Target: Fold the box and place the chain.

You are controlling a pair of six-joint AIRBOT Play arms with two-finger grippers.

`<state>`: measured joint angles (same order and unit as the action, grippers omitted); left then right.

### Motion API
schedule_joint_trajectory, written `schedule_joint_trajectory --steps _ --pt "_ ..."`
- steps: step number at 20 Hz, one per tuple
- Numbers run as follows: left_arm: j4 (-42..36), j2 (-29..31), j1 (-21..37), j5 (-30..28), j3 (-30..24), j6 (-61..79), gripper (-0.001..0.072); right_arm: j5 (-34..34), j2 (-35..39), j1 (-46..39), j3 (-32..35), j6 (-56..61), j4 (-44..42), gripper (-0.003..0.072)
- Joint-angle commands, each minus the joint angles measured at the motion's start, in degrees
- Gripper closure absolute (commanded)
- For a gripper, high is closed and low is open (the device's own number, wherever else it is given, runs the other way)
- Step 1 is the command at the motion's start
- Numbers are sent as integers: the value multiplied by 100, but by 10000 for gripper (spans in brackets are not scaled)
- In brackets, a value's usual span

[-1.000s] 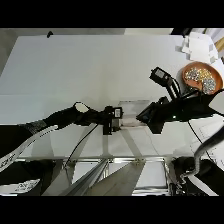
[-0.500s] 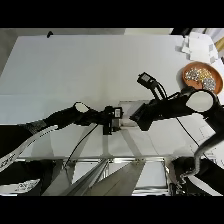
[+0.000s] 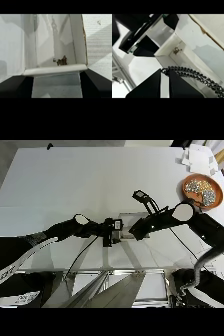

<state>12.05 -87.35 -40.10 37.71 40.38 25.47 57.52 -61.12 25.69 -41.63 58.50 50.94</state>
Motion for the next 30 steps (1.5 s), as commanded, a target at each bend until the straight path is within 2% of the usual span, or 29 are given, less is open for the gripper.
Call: schedule_joint_trajectory --steps 1,3,4,6,13,16,19,22,25,30 --pt "0 0 0 0 -2 2 641 -74 -243 7 20 20 -2 675" --pt "0 0 0 0 -2 2 641 -76 -251 7 20 22 -2 672" --pt "0 0 0 0 -2 2 641 -81 -251 7 20 72 4 627" --pt "0 0 0 0 -2 2 641 -127 -251 7 20 192 4 476" --pt "0 0 0 0 -2 2 641 -236 -155 -7 11 529 52 472" --pt "0 0 0 2 -2 2 641 28 146 -103 -20 1029 573 472" --pt "0 0 0 0 -2 2 641 638 629 -551 -42 1202 946 472" --pt "0 0 0 2 -2 2 641 1047 1250 -1154 -42 1202 931 473" --pt "0 0 0 0 -2 2 641 1062 1777 -1696 -42 1202 1095 473" --pt "0 0 0 2 -2 2 641 1008 1834 -2317 -39 1650 2280 472"
